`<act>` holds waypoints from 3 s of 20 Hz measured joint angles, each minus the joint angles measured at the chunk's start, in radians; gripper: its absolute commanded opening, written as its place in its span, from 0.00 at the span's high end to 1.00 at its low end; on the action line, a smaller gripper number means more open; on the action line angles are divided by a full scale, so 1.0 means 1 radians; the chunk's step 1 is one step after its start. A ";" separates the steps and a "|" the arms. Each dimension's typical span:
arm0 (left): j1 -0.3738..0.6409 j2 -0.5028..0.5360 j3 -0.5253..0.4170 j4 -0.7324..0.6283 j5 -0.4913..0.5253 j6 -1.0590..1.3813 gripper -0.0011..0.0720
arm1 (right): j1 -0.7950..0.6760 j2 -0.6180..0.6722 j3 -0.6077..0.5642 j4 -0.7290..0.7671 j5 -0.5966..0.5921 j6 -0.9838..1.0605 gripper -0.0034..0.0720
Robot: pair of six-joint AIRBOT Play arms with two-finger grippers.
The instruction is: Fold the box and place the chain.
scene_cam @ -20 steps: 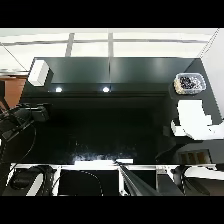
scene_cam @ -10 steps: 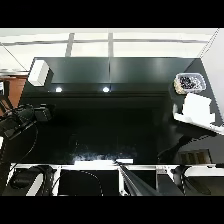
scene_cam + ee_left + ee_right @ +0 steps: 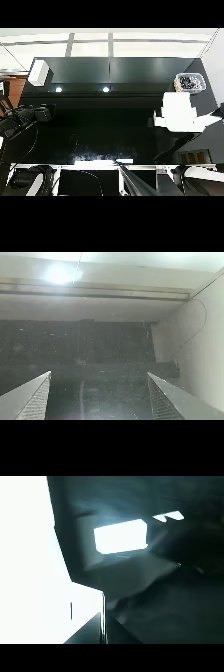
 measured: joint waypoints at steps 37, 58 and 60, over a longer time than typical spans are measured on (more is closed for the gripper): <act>-0.035 -1.027 0.217 -0.877 -0.533 1.121 0.59 | 1.227 0.632 -0.855 0.758 -0.935 -0.054 0.94; -0.233 -0.923 0.386 -0.700 -0.546 1.296 0.95 | 1.075 0.631 -0.539 0.090 -0.480 -0.024 0.26; -0.290 -0.872 0.380 -0.679 -0.461 1.358 0.95 | 1.072 0.632 -0.523 0.045 -0.456 -0.040 0.26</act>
